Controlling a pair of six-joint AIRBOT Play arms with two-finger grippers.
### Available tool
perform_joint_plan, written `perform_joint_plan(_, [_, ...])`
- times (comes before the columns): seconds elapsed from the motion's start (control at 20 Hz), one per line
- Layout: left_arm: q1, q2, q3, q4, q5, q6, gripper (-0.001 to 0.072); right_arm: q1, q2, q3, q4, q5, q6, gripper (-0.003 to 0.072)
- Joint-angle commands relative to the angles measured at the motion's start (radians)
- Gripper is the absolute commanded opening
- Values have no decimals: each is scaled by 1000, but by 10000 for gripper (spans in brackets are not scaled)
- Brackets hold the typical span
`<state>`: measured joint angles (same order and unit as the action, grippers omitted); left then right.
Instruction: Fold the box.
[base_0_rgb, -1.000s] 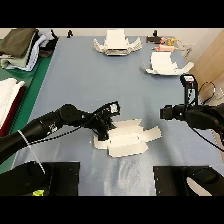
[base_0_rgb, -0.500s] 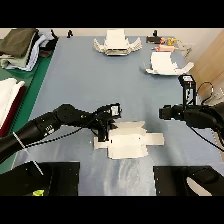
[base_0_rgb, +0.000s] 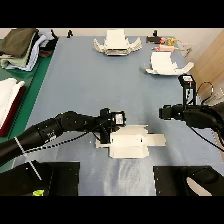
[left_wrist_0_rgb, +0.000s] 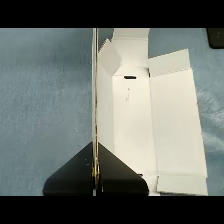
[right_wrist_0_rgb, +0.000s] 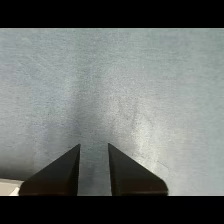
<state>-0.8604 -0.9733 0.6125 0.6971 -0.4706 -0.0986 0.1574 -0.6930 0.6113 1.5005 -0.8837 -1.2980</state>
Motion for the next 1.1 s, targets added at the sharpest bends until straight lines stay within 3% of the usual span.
perform_joint_plan(0.0, [-6, 1, -6, 17, 73, -53, 14, 0, 0, 0, 0, 0, 0, 260])
perform_joint_plan(0.1, [-6, 3, -5, 48, 129, -55, 14, 0, 0, 0, 0, 0, 0, 260])
perform_joint_plan(0.3, [-7, 3, -6, 64, 89, -56, 14, 0, 0, 0, 4, 0, 0, 260])
perform_joint_plan(1.05, [-35, -13, -32, 83, 131, -85, 13, 0, 0, 0, 16, 1, 0, 260])
